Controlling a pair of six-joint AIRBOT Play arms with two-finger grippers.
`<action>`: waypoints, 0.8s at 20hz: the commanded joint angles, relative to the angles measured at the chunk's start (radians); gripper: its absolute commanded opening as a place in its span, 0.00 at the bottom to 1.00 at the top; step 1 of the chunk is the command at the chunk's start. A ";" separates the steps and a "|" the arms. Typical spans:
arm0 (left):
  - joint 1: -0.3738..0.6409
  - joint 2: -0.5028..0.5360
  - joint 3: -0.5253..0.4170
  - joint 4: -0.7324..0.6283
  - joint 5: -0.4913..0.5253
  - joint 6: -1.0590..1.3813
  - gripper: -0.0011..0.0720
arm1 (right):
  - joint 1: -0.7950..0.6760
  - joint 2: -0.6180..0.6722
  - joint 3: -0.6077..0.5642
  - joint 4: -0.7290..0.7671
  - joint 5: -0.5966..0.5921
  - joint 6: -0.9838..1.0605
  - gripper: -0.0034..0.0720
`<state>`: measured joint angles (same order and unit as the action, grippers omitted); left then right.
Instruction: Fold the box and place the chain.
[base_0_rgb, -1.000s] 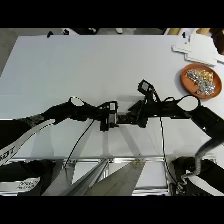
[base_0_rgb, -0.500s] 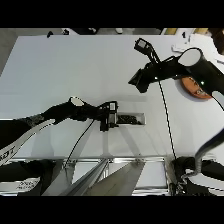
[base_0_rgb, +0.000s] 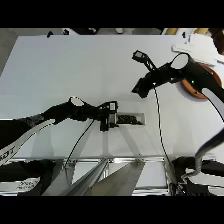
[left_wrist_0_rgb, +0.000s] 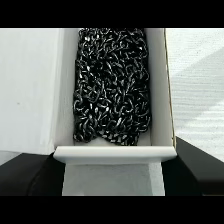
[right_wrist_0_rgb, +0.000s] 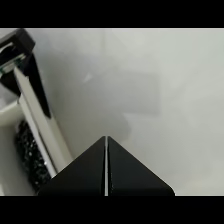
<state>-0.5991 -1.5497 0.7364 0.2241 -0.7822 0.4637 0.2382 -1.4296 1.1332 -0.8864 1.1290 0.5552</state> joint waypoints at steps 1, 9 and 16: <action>0.000 0.000 0.000 0.000 0.000 0.000 0.13 | -0.001 0.078 -0.113 0.037 -0.021 -0.098 0.07; 0.000 0.000 0.000 0.000 0.000 0.000 0.13 | 0.003 0.376 -0.387 0.132 -0.071 -0.261 0.08; 0.000 0.000 0.000 0.000 0.000 0.000 0.13 | 0.141 0.398 -0.452 0.048 -0.130 -0.295 0.42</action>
